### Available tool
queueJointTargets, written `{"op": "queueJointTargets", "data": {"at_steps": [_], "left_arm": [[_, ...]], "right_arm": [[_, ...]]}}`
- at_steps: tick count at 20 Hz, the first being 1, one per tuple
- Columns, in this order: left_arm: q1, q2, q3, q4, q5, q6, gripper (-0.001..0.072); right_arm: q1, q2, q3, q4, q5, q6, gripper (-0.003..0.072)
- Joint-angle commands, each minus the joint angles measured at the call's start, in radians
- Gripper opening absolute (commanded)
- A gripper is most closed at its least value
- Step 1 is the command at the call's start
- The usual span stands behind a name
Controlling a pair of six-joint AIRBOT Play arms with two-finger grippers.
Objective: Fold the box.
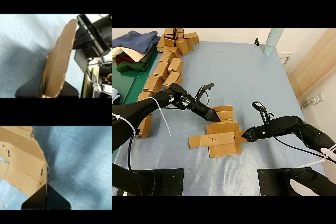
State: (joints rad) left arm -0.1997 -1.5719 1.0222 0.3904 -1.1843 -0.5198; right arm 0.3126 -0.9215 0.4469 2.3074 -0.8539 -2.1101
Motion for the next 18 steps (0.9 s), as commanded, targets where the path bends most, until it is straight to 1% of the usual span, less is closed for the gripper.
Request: {"op": "queueJointTargets", "data": {"at_steps": [1,2,3,4,6,18], "left_arm": [[-0.004,0.0,0.001,0.021,-0.005,0.0,0.0144],[-0.008,0.0,0.001,0.032,-0.005,0.0,0.0083],[-0.013,0.0,0.001,0.039,-0.005,-0.002,0.0053],[-0.019,0.0,0.001,0.041,-0.003,0.0,0.0053],[-0.024,0.0,0.001,0.044,-0.006,0.008,0.0015],[-0.024,0.0,0.001,0.044,-0.003,0.012,0.0016]], "right_arm": [[0.001,-0.001,-0.001,0.0,0.0,0.0,0.0004],[0.001,-0.001,-0.001,0.0,0.0,0.0,0.0004],[0.001,-0.001,-0.001,0.0,0.001,0.0,0.0004],[0.001,-0.001,-0.001,0.0,0.001,0.0,0.0004],[0.001,-0.001,-0.001,0.0,0.001,0.0,0.0004],[0.001,-0.001,-0.001,-0.001,0.009,0.0,0.0004]]}}
